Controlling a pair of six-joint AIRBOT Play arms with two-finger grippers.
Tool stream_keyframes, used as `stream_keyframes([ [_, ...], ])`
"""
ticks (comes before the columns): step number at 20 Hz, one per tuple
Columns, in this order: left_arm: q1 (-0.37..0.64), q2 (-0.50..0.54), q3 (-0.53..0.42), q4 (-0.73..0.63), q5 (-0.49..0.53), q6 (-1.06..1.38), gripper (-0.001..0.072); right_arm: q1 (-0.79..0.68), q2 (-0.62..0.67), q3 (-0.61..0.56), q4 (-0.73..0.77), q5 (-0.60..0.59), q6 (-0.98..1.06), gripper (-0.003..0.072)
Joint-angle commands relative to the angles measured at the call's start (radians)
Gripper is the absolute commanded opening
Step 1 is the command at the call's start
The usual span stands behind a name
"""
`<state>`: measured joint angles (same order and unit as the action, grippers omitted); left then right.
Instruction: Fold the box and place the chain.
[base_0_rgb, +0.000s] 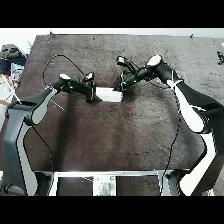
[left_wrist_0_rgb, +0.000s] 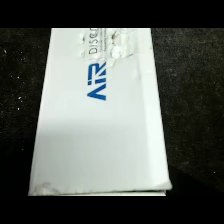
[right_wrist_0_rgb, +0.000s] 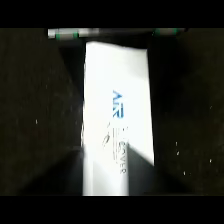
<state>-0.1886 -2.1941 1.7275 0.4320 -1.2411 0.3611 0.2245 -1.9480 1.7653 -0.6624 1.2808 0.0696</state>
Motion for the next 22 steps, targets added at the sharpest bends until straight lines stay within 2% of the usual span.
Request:
stream_keyframes([
  [1, 0.000, 0.000, 0.000, 0.001, 0.000, 0.003, 0.0468, -0.004, -0.004, 0.000, 0.043, -0.001, 0.053, 0.0011],
  [6, 0.000, 0.000, 0.000, 0.001, 0.000, 0.003, 0.0468, -0.003, -0.058, 0.000, 0.038, 0.000, 0.112, 0.0011],
  [11, 0.001, 0.000, 0.000, 0.001, 0.000, 0.003, 0.0469, -0.003, -0.110, -0.001, 0.001, 0.073, 0.138, 0.0011],
  [16, 0.000, 0.000, 0.000, 0.001, 0.000, 0.003, 0.0468, -0.004, -0.113, -0.001, -0.082, 0.039, 0.168, 0.0011],
  [19, 0.001, 0.000, 0.000, 0.001, 0.000, 0.003, 0.0468, -0.005, -0.111, 0.000, -0.064, 0.018, 0.168, 0.0011],
  [22, 0.000, 0.000, 0.000, 0.001, 0.001, 0.003, 0.0468, -0.005, -0.084, 0.000, 0.019, 0.017, 0.167, 0.0010],
])
